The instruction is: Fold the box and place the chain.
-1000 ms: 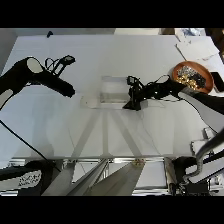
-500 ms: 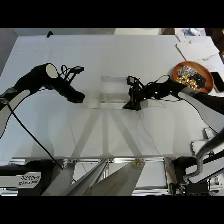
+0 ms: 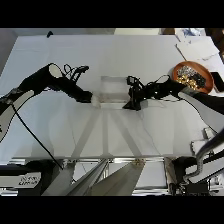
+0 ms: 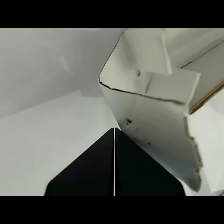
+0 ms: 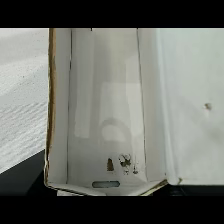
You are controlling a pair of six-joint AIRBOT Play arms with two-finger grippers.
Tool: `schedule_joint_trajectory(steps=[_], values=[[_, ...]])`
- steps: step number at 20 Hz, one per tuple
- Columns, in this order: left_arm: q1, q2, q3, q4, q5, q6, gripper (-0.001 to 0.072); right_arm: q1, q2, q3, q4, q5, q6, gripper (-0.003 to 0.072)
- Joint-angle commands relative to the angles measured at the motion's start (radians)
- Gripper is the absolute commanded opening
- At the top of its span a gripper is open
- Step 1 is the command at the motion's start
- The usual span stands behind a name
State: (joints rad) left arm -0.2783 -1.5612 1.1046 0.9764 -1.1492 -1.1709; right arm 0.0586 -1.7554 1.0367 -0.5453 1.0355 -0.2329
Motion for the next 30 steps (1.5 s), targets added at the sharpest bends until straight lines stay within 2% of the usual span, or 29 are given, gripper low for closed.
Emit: schedule_joint_trajectory(steps=[1, 4, 6, 8, 18, 20, 24, 26, 30], values=[[-0.012, 0.000, 0.000, -0.053, 0.020, 0.003, 0.0004, 0.000, 0.000, 0.001, 0.000, 0.000, 0.000, 0.0403], [-0.012, 0.005, 0.000, -0.060, 0.016, 0.003, 0.0012, 0.000, 0.000, 0.001, 0.000, 0.000, 0.000, 0.0403], [-0.012, 0.010, 0.000, -0.096, 0.020, 0.013, 0.0046, 0.000, 0.000, 0.001, 0.000, 0.000, 0.000, 0.0403], [-0.012, 0.011, 0.000, -0.109, 0.040, 0.026, 0.0225, 0.000, 0.000, 0.001, 0.000, 0.000, 0.000, 0.0403], [-0.012, 0.010, 0.000, -0.159, 0.105, 0.053, 0.0238, 0.000, 0.000, 0.001, 0.000, 0.000, 0.000, 0.0403], [-0.012, 0.010, 0.000, -0.185, 0.120, 0.065, 0.0412, 0.000, 0.000, 0.001, 0.000, 0.000, 0.000, 0.0403], [-0.012, 0.005, -0.009, -0.194, 0.121, 0.071, 0.0426, 0.000, 0.000, 0.001, 0.000, 0.000, 0.000, 0.0403], [-0.013, -0.008, -0.032, -0.195, 0.128, 0.071, 0.0503, 0.000, 0.000, 0.001, 0.000, 0.000, 0.000, 0.0403], [-0.029, -0.045, -0.053, -0.226, 0.130, 0.072, 0.0507, 0.000, 0.000, 0.001, 0.000, 0.000, 0.000, 0.0403]])
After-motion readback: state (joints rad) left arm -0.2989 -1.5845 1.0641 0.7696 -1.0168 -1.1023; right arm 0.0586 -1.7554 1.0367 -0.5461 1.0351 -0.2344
